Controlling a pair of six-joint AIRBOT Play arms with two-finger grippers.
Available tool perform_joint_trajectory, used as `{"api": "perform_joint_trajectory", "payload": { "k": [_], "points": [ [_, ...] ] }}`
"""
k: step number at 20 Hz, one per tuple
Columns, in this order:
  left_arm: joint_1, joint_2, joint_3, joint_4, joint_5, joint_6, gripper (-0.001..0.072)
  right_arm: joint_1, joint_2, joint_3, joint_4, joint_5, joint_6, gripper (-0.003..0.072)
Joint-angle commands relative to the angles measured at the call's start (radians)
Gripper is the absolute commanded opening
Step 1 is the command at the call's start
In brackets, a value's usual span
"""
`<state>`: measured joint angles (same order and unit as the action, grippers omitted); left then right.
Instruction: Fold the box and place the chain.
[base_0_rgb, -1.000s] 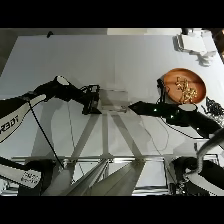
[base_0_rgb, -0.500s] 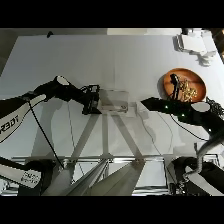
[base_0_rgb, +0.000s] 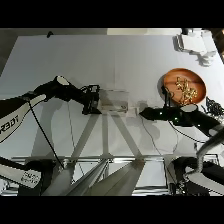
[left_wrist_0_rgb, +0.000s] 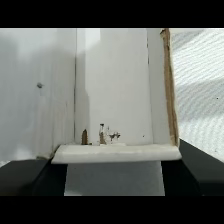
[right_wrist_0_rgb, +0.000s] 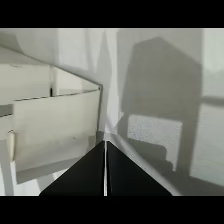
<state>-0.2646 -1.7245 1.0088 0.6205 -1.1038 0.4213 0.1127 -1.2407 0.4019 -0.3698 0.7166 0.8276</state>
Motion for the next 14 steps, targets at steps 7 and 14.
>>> {"api": "perform_joint_trajectory", "payload": {
  "k": [7,14],
  "points": [
    [0.001,0.000,0.000,0.000,0.000,0.000,0.0142,0.048,-0.053,0.000,0.398,0.062,-0.261,0.0003],
    [0.001,0.000,0.000,0.000,0.000,0.000,0.0142,0.048,-0.053,0.000,0.449,0.139,-0.287,0.0010]
  ]
}}
